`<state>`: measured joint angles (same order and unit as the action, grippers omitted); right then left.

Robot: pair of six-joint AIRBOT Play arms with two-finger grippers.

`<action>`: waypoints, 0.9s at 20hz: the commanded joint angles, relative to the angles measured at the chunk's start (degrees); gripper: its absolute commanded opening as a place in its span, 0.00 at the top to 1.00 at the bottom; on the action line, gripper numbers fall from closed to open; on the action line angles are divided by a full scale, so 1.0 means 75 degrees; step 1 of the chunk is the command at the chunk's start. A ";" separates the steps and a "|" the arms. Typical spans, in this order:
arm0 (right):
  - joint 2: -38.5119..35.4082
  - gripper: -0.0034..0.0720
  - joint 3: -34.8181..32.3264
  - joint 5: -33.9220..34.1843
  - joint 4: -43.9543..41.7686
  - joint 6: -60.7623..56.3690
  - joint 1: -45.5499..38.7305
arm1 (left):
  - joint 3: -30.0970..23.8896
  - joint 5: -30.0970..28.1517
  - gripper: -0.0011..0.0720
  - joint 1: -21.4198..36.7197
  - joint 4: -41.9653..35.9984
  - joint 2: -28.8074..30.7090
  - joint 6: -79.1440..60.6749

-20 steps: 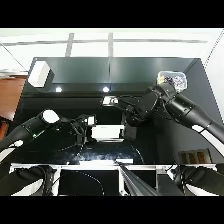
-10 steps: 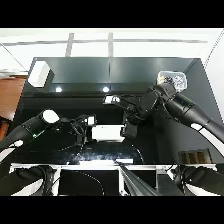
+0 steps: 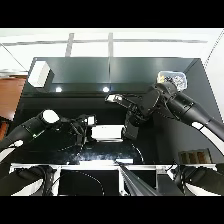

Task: Fold the box and place the chain.

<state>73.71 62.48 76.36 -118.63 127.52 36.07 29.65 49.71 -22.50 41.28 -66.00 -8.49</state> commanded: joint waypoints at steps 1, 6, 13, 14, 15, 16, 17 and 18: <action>0.0003 0.02 0.0000 0.0224 -0.0271 -0.0245 -0.0003 | -0.0006 0.0003 0.32 0.0003 0.0000 -0.0003 -0.0003; 0.0146 0.02 -0.0017 -0.0006 -0.0286 -0.0309 -0.0003 | -0.0006 0.0000 0.32 0.0003 0.0000 -0.0003 -0.0003; 0.0052 0.02 -0.0015 0.0321 0.0073 -0.0603 -0.0003 | -0.0006 0.0003 0.32 0.0003 0.0000 -0.0003 -0.0003; -0.0006 0.02 -0.0015 0.0341 0.0154 -0.0708 -0.0003 | -0.0006 0.0003 0.32 0.0003 0.0000 -0.0003 -0.0003; -0.0052 0.02 -0.0015 0.0376 0.0201 -0.0775 -0.0006 | -0.0006 0.0003 0.32 0.0003 0.0000 -0.0003 -0.0003; -0.0055 0.02 -0.0015 0.0417 0.0152 -0.0784 -0.0020 | -0.0006 0.0003 0.32 0.0003 0.0000 -0.0003 -0.0003; -0.0052 0.02 -0.0017 0.0391 0.0050 -0.0784 -0.0029 | -0.0006 0.0000 0.32 0.0003 0.0000 -0.0003 -0.0003; -0.0047 0.02 -0.0017 0.0364 -0.0050 -0.0784 -0.0041 | -0.0006 0.0003 0.32 0.0003 0.0000 -0.0003 -0.0003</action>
<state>73.65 62.37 78.85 -118.13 122.37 35.94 29.65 49.78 -22.50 41.28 -66.00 -8.49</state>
